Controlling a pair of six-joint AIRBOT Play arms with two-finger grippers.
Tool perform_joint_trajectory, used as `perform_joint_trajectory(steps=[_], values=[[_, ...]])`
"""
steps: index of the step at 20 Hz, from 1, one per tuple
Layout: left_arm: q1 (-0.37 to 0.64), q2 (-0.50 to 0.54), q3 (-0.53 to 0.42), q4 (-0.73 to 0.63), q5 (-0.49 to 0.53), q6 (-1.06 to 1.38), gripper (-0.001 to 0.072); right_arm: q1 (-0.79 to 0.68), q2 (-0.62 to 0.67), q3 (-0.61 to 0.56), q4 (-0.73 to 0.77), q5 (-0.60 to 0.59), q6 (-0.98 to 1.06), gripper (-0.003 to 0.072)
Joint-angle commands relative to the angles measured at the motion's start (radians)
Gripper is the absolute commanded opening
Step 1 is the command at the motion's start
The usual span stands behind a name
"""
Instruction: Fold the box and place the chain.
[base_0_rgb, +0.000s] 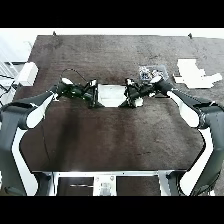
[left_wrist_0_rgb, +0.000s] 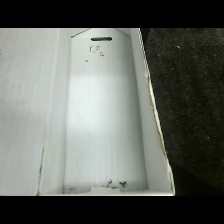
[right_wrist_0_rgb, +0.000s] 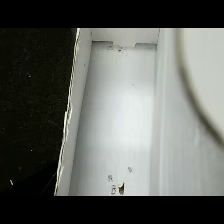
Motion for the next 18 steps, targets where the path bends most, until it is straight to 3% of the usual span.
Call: perform_joint_trajectory(steps=[1,4,6,7,15,18], values=[[0.001,0.0,0.0,0.0,0.0,0.0,0.0543,0.001,0.0,0.0,0.0,0.001,0.0,0.0507],[0.001,-0.001,0.0,0.0,0.0,0.0,0.0542,0.001,0.0,0.0,0.0,0.001,0.0,0.0509],[0.001,-0.001,0.0,0.0,0.0,0.0,0.0542,-0.002,0.002,0.0,0.004,0.001,0.008,0.0694],[0.001,-0.001,0.0,0.0,0.0,0.0,0.0543,-0.005,0.008,0.0,0.001,0.002,0.037,0.072],[0.001,-0.001,0.0,0.0,0.0,0.0,0.0542,-0.068,0.116,0.0,-0.167,0.005,0.179,0.072],[0.001,-0.001,0.0,0.0,0.0,0.0,0.0542,-0.108,0.166,0.0,-0.175,0.086,0.201,0.072]])
